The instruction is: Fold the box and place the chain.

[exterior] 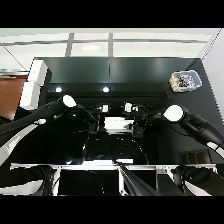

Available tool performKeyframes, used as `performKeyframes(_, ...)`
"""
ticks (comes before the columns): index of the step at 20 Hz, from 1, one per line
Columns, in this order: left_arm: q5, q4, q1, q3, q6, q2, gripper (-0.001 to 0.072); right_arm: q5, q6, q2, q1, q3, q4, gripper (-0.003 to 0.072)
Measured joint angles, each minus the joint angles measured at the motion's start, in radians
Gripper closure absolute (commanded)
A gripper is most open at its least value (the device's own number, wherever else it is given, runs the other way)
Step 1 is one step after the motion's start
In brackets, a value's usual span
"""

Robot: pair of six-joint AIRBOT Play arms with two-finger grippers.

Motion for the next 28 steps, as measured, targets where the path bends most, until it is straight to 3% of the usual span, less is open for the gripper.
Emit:
performKeyframes(3,0.000,0.000,0.000,0.000,-0.001,0.000,0.0266,0.002,0.000,0.000,0.000,0.000,0.000,0.0317)
performKeyframes(5,0.000,0.000,0.000,0.000,-0.001,0.000,0.0266,0.002,0.000,0.000,0.000,0.000,0.000,0.0391)
performKeyframes(28,0.000,0.000,0.000,0.000,-0.002,0.000,0.0265,-0.003,0.009,0.000,0.000,0.000,0.004,0.0392)
